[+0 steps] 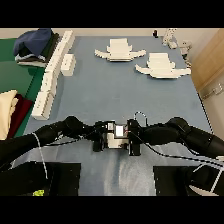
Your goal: Fold the box.
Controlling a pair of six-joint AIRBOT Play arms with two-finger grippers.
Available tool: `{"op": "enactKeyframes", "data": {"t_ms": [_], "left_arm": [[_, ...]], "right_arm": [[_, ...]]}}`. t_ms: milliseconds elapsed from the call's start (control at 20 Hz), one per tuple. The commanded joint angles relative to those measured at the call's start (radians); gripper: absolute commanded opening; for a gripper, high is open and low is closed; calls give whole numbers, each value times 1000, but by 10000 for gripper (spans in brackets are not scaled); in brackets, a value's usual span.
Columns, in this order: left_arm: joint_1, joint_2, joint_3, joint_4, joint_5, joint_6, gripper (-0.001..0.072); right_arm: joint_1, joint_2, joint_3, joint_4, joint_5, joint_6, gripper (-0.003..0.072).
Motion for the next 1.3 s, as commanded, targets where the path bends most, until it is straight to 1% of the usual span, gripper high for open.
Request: {"op": "enactKeyframes", "data": {"t_ms": [0, 50, 100, 300, 450, 750, 800, 950, 1000, 1050, 1250], "left_arm": [[0, 1, 0, 0, 0, 0, 507], [0, 1, 0, 0, 0, 0, 507], [0, 1, 0, 0, 0, 0, 507], [0, 1, 0, 0, 0, 0, 507], [0, 1, 0, 0, 0, 0, 507], [0, 1, 0, 0, 0, 0, 507], [0, 1, 0, 0, 0, 0, 507], [0, 1, 0, 0, 0, 0, 507], [0, 1, 0, 0, 0, 0, 507], [0, 1, 0, 0, 0, 0, 507], [0, 1, 0, 0, 0, 0, 507]], "right_arm": [[0, 0, -5, -30, 72, -36, 465], [0, 2, -5, -31, 93, -47, 464], [0, 6, -5, -30, 109, -53, 445], [0, 39, -5, -40, 132, -53, 444], [0, 51, -5, -79, 157, -53, 444], [0, 25, -5, -94, 175, -52, 435], [0, 18, -5, -90, 172, -51, 416], [0, 10, -6, -63, 141, -52, 404], [0, 6, -6, -59, 129, -52, 367], [0, 4, -11, -58, 122, -52, 290], [0, -2, -26, -51, 122, -52, 278]]}}
